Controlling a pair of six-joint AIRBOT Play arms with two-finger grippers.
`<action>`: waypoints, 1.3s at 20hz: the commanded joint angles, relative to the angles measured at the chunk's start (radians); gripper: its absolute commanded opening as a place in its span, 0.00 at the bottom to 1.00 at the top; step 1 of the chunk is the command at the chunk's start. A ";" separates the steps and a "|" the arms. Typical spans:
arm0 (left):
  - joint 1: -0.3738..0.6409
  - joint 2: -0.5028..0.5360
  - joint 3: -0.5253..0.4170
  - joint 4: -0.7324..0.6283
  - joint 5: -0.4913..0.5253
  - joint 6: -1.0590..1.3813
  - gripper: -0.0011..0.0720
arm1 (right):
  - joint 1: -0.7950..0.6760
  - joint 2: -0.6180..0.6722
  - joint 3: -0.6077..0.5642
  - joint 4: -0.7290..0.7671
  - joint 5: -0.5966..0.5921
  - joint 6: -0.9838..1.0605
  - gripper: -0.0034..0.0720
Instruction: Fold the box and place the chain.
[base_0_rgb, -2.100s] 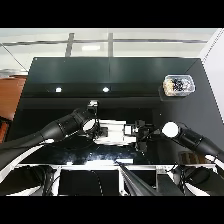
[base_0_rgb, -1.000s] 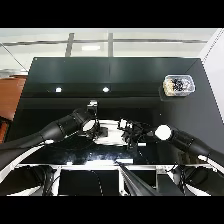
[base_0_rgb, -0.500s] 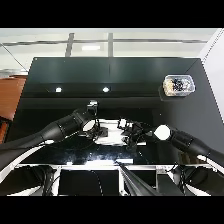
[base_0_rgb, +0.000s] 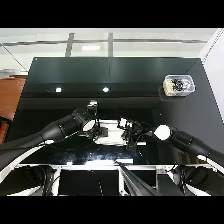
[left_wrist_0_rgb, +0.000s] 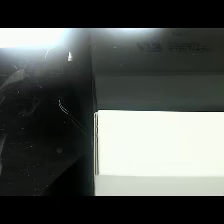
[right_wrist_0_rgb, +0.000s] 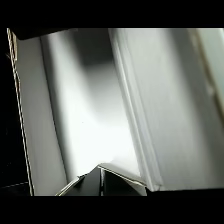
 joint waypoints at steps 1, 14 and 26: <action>0.000 -0.001 -0.001 0.000 0.000 0.000 0.06 | -0.033 0.003 0.011 -0.090 0.108 0.138 0.08; 0.000 -0.001 0.000 0.006 0.037 -0.002 0.06 | -0.692 0.138 0.042 -0.171 0.666 1.059 0.08; 0.000 -0.001 0.000 0.007 0.019 -0.001 0.06 | -0.577 0.109 -0.129 -0.068 0.415 1.139 0.08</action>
